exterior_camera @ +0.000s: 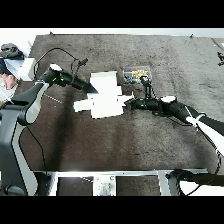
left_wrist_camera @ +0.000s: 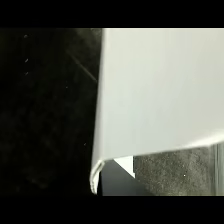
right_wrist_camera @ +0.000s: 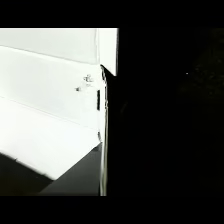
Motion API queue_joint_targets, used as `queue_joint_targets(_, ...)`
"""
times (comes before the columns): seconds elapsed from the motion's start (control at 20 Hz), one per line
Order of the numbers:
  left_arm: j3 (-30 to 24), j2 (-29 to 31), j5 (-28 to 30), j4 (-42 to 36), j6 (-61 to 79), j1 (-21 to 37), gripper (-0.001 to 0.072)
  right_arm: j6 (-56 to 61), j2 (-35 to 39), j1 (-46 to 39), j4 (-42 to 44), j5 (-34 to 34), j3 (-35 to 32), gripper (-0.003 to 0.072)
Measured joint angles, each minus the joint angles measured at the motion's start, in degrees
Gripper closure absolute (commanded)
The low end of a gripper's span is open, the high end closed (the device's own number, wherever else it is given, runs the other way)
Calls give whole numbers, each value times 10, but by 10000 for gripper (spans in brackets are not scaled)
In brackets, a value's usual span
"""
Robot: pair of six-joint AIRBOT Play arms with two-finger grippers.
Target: Fold the box and place the chain.
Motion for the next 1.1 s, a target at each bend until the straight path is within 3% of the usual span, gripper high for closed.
queue_joint_targets(0.05, 0, 0, 0, 7, 14, 0, 698, 0, 1, -6, 0, 4, 0, 348)
queue_joint_targets(0.55, 0, 0, 6, 2, 270, 0, 704, 0, 33, -100, 8, 70, 1, 347)
queue_joint_targets(1.1, -27, 0, 94, -1, 430, -2, 705, -18, 36, -111, 12, 81, 1, 346)
